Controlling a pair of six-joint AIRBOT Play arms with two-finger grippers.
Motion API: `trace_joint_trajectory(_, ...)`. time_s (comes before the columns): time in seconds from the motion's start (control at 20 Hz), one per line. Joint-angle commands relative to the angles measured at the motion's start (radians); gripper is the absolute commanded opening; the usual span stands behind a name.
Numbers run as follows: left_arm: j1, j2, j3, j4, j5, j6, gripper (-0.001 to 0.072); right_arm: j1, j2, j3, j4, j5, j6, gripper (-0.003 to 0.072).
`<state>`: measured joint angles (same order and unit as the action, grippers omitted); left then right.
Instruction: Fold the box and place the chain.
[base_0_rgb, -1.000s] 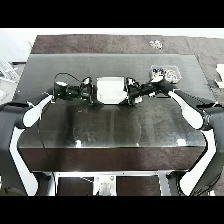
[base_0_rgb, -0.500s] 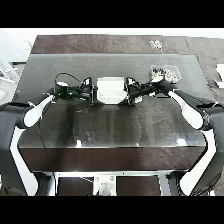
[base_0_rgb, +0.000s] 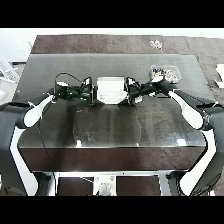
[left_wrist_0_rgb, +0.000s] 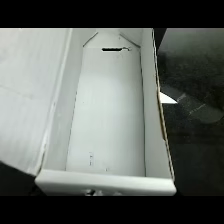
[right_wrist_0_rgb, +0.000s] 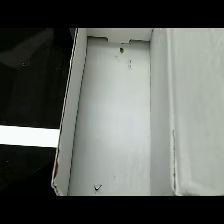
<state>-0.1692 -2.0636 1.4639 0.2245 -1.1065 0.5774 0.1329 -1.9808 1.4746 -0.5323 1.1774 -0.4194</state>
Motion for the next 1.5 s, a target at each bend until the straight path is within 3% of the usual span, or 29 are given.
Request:
trace_joint_trajectory(0.0,0.001,0.0,0.001,-0.002,0.003,0.0,0.0471,0.001,0.0,0.0,0.0,0.002,0.0,0.0587)
trace_joint_trajectory(0.75,0.001,0.0,0.001,-0.002,0.003,0.0,0.0471,0.001,0.001,0.0,0.006,0.003,0.0,0.0587)
trace_joint_trajectory(0.8,0.001,0.0,0.001,-0.002,0.003,0.0,0.0471,-0.002,0.006,0.001,0.007,0.007,0.004,0.0602)
trace_joint_trajectory(0.85,0.001,0.0,0.001,-0.002,0.003,0.0,0.0471,-0.007,0.013,0.001,0.008,0.019,0.018,0.0699)
trace_joint_trajectory(0.9,0.001,0.0,0.001,-0.002,0.003,0.0,0.0471,-0.014,0.024,0.001,-0.002,0.027,0.037,0.072)
trace_joint_trajectory(1.2,0.001,0.0,0.001,-0.001,0.002,0.0,0.0471,-0.102,0.126,0.0,-0.116,0.074,0.159,0.072)
trace_joint_trajectory(1.45,0.001,0.0,0.001,-0.001,-0.003,-0.001,0.0471,-0.145,0.205,0.001,-0.012,0.179,0.158,0.072)
